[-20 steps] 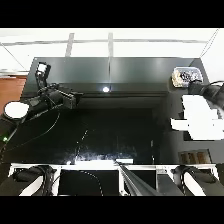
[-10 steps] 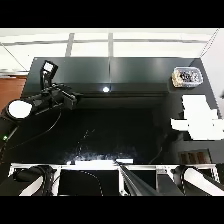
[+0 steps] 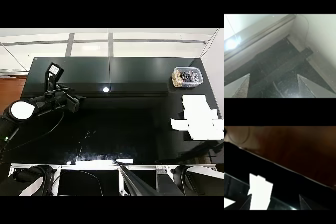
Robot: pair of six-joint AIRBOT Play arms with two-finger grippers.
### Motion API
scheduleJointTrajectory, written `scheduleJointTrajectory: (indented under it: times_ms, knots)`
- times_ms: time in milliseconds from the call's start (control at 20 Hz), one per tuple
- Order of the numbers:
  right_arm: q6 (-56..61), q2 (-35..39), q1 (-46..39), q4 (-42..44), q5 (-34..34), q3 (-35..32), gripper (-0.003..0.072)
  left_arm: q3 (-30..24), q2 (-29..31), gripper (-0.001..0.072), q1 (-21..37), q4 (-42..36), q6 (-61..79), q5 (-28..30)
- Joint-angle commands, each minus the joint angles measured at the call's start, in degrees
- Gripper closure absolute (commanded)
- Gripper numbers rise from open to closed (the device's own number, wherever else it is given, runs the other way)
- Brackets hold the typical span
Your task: Fold the box and place the chain.
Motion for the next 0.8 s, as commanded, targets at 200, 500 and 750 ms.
scheduleJointTrajectory:
  times_ms: [200,500,750]
  knots:
    - [-21.81,-25.2,-5.16,18.47,22.77,18.01,-0.0031,0.04,-0.02,0.0005,-0.13,0.02,0.02,0.24]
    - [-24.61,-30.99,-0.59,24.96,28.0,19.65,-0.0031,0.04,0.0,0.0005,-0.11,0.02,0.0,2.21]
    - [-25.05,-30.88,2.69,24.06,29.79,19.65,-0.003,0.04,0.0,0.0005,-0.13,0.02,0.0,1.97]
